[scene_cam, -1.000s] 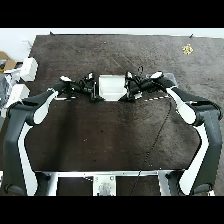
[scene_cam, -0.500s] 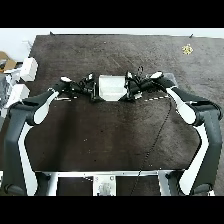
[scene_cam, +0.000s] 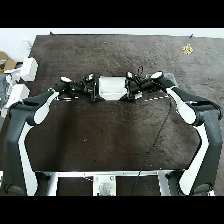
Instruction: Fold the box and place the chain.
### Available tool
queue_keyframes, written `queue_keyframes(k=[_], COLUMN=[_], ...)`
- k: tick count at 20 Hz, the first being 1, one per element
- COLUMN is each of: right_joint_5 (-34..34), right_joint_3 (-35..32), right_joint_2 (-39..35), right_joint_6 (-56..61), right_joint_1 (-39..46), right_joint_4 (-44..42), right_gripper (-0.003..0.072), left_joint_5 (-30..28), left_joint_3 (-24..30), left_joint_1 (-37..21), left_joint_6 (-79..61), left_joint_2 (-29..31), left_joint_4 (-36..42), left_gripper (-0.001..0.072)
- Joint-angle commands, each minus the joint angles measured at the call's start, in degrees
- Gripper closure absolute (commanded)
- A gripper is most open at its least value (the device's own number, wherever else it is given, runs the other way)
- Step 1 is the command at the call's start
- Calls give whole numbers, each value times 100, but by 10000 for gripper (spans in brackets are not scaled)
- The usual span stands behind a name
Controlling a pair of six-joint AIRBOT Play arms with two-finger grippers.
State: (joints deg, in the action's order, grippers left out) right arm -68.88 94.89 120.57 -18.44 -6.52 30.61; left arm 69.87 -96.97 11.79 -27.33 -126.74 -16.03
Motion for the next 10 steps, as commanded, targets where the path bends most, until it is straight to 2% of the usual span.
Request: queue_keyframes(k=[1,10], right_joint_5=[-17,-17], right_joint_3=[2,2], right_joint_2=[4,4], right_joint_6=[2,2], right_joint_1=[-7,-7], right_joint_4=[2,2], right_gripper=[300,300], left_joint_5=[-42,-31], left_joint_3=[-4,-4], left_joint_1=[-7,-7], left_joint_6=[-11,33], left_joint_2=[-4,-4], left_joint_4=[-31,-20], left_gripper=[483,483])
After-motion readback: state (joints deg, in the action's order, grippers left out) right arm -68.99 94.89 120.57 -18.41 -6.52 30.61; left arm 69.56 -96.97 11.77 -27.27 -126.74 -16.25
